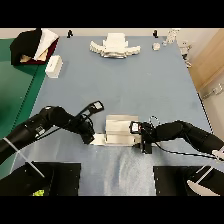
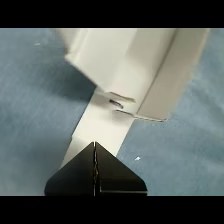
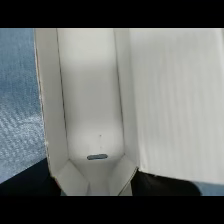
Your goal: Fold the box.
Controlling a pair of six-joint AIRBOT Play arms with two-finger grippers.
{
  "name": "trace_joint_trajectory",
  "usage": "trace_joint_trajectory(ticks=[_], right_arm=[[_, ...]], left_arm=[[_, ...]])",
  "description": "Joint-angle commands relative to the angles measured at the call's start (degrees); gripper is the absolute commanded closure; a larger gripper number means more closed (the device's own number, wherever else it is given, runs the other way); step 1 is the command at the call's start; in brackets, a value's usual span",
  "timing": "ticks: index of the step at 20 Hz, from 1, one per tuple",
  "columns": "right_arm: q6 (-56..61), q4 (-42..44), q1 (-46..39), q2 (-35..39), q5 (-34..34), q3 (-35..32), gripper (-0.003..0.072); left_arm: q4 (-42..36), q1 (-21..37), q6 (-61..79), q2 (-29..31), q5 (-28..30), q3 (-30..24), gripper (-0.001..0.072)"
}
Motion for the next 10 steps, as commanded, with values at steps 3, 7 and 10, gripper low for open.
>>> trace_joint_trajectory(ticks=[3, 7, 10], right_arm=[[0.0, 0.0, 0.0, 0.0, 0.0, 0.0, 0.0169], [0.0, 0.0, 0.0, 0.0, 0.0, 0.0, 0.0169], [0.0, 0.0, 0.0, 0.0, 0.0, 0.0, 0.0169]], left_arm=[[8.8, 16.4, -26.1, 6.1, -8.8, -0.2, 0.0696], [0.3, 30.4, -27.9, 4.6, -13.9, -2.5, 0.0695], [-9.6, 30.5, -23.4, 2.6, -12.7, -5.8, 0.0697]])
